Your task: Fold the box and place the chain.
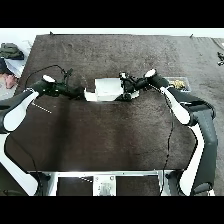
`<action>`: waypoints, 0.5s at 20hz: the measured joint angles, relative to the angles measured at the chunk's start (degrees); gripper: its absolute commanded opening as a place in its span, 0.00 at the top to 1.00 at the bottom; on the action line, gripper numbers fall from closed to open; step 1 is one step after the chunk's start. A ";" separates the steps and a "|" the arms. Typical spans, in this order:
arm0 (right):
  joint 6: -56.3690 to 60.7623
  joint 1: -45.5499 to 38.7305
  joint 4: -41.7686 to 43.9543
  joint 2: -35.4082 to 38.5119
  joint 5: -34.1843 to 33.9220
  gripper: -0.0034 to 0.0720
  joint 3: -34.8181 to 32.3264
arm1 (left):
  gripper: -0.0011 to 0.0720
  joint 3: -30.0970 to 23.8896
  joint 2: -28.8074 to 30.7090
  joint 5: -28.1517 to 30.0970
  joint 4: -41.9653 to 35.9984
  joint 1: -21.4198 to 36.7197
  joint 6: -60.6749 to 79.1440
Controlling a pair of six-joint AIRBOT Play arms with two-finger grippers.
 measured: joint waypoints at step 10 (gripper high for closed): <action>0.00 0.00 0.00 0.00 0.00 0.53 0.00 | 0.48 3.65 -0.20 -4.90 -2.36 -1.14 0.13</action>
